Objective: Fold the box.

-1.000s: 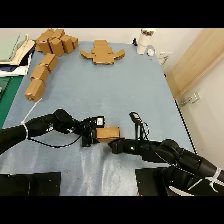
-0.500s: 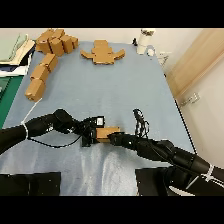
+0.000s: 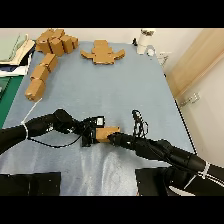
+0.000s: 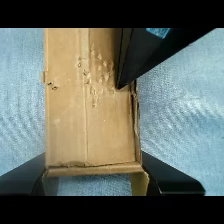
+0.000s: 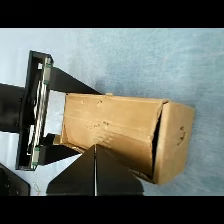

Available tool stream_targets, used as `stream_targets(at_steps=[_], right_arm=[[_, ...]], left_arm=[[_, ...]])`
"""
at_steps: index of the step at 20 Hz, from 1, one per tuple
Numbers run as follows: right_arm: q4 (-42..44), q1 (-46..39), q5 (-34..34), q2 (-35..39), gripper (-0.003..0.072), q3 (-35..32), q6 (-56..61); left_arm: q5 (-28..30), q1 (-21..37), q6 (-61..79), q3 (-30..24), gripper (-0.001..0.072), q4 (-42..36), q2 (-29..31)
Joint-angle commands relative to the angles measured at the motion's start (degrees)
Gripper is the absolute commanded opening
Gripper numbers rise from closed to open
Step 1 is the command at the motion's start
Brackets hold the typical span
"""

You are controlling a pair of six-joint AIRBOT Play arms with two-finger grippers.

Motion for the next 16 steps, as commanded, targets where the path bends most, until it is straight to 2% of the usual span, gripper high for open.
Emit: stream_targets(at_steps=[1, 5, 10, 16], right_arm=[[-2.29, 0.04, 0.13, 1.42, 0.0004, 0.28, -0.24], [-15.58, -1.01, -1.44, 7.58, 0.0004, 3.17, -0.17], [-29.66, -11.30, -17.62, 6.56, 0.0005, 7.30, 0.15], [-31.43, -18.32, -18.82, 0.37, 0.0006, 11.98, 5.68]], left_arm=[[0.00, 0.00, 0.02, 0.07, 0.0469, 0.00, 0.00], [0.00, 0.00, 0.02, 0.07, 0.0469, 0.00, 0.00], [-0.02, 0.00, 0.02, 0.07, 0.0469, 0.00, 0.00], [0.00, 0.00, 0.02, 0.07, 0.0469, 0.02, 0.00]])
